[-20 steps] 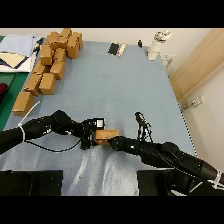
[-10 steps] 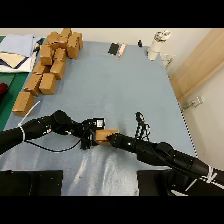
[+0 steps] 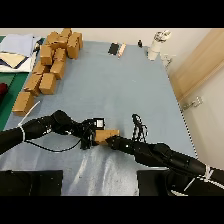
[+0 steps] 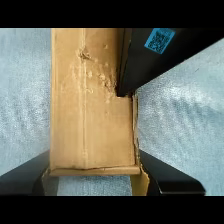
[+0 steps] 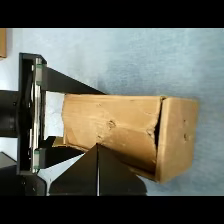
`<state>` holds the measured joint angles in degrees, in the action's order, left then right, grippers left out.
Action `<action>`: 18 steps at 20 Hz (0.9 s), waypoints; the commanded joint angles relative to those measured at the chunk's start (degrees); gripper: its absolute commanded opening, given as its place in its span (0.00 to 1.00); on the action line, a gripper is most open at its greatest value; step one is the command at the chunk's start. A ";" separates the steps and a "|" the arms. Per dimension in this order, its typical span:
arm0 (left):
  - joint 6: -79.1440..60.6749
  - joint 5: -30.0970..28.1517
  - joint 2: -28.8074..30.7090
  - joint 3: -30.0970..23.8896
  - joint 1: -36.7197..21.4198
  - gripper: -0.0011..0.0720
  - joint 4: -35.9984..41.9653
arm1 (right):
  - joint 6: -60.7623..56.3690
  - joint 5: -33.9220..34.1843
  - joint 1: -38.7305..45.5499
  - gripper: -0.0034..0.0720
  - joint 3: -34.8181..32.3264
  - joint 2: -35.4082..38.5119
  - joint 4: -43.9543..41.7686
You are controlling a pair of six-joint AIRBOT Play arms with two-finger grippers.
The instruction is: Fold the box.
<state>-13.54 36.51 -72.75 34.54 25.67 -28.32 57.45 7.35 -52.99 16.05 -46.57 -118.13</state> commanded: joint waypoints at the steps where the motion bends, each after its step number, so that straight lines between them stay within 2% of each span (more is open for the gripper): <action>1: 0.04 -0.04 0.00 0.00 0.02 0.65 0.02 | 0.02 3.28 -0.13 0.05 2.29 4.50 7.41; 2: 0.04 -0.04 0.00 0.00 0.02 0.65 0.02 | -0.04 7.69 0.66 0.05 4.04 6.84 12.04; 3: 0.04 -0.07 0.00 0.00 0.02 0.65 0.04 | -0.66 15.56 2.47 0.05 6.54 8.72 17.05; 6: 0.04 -0.04 0.00 0.00 0.02 0.65 0.02 | -6.49 43.78 10.67 0.05 15.02 8.87 30.95; 8: 0.04 -0.04 0.00 0.00 0.02 0.65 0.04 | -6.40 54.27 15.91 0.05 18.97 6.21 35.89; 10: 0.04 -0.07 0.00 0.00 0.02 0.65 0.02 | -6.03 56.48 19.54 0.05 20.92 3.13 36.70; 14: 0.04 -0.02 0.00 0.00 0.04 0.65 0.04 | -6.03 51.76 20.02 0.05 21.14 -0.61 34.60; 18: 0.04 -0.02 0.00 0.00 0.04 0.65 0.04 | -8.15 50.97 20.02 0.05 21.14 -3.13 33.22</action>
<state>-13.47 36.49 -72.75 34.54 25.67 -28.27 50.87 58.02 -33.45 36.84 -47.81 -84.42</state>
